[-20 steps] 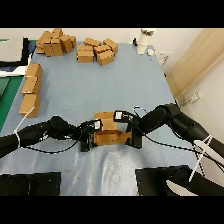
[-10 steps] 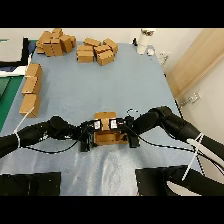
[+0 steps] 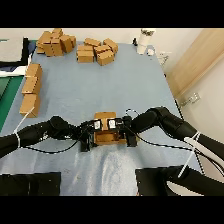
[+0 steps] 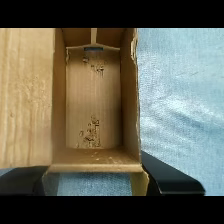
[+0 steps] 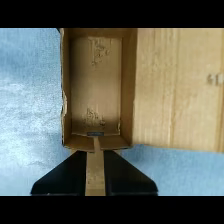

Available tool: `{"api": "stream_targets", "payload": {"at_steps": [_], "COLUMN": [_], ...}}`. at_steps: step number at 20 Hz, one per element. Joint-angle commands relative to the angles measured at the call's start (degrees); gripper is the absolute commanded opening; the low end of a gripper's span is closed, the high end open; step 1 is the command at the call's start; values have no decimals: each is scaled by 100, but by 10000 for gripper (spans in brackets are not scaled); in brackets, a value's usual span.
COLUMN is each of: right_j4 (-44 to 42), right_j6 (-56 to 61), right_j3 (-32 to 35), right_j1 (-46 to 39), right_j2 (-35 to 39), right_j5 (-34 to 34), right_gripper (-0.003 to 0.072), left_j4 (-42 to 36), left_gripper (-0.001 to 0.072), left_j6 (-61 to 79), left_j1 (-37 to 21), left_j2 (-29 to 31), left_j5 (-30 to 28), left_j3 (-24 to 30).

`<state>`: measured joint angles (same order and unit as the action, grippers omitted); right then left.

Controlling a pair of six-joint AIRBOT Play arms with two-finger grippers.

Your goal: Fold the box.

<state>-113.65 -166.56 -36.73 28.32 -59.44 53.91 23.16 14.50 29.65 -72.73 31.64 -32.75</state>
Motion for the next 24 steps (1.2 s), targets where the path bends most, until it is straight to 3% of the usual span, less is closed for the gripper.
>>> {"api": "stream_targets", "payload": {"at_steps": [1,8,10,14,15,16,20,24], "right_j4": [-243,-378,-479,-483,-483,-483,-474,-466], "right_j6": [-155,-153,-153,-153,-153,-153,-153,-90], "right_j3": [2,2,2,2,2,2,2,2], "right_j1": [4,203,205,203,203,203,203,201], "right_j2": [-50,-205,-306,-317,-317,-317,-317,-310], "right_j5": [-98,-195,-208,-216,-227,-227,-225,-35], "right_gripper": [152,176,380,388,464,485,526,496], "left_j4": [0,0,0,0,0,0,0,0], "left_gripper": [470,469,470,470,470,470,469,470], "left_j6": [0,0,0,0,0,0,0,0], "left_j1": [2,2,2,2,2,2,2,2], "left_j2": [0,0,0,0,0,0,0,0], "left_j5": [0,0,0,0,0,0,0,0], "left_j3": [-4,-4,-4,-4,-4,-4,-4,-4]}}
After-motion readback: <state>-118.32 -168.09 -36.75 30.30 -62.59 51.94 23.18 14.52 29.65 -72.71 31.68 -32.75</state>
